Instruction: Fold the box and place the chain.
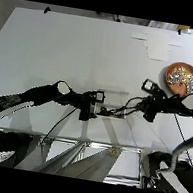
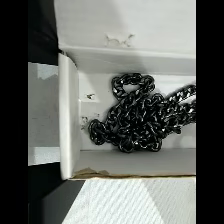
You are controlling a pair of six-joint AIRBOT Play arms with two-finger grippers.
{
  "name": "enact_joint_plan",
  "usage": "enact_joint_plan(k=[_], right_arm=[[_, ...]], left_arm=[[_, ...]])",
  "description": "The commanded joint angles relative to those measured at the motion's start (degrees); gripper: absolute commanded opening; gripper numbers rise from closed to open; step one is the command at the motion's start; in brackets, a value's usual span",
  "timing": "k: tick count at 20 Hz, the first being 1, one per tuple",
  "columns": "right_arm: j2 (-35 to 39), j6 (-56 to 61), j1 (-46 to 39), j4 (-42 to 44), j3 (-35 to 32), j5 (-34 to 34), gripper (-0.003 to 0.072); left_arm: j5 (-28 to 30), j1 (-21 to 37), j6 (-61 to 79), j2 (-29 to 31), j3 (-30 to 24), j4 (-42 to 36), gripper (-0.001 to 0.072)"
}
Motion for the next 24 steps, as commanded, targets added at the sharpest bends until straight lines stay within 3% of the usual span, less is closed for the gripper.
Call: enact_joint_plan(k=[1, 6, 11, 21, 24], right_arm=[[-1.07, -15.98, -0.20, 2.54, -4.26, 2.32, 0.0228], [-1.77, -28.15, 0.48, 7.58, -7.43, -0.04, 0.0221], [-3.89, -28.17, 7.17, 7.50, -7.43, -7.10, 0.0223], [-7.74, -28.17, 7.17, 10.71, -7.43, -9.66, 0.0217], [-7.74, -28.17, 7.17, 10.75, -7.52, -8.33, 0.0152]], left_arm=[[0.00, -0.04, 0.02, 0.00, -0.04, 0.02, 0.0254], [0.00, -0.04, 0.02, 0.00, -0.04, 0.02, 0.0254], [0.02, -0.04, 0.02, 0.00, -0.04, 0.02, 0.0254], [0.00, -0.04, 0.02, 0.00, -0.04, 0.02, 0.0254], [0.00, -0.04, 0.02, 0.00, -0.04, 0.02, 0.0254]])
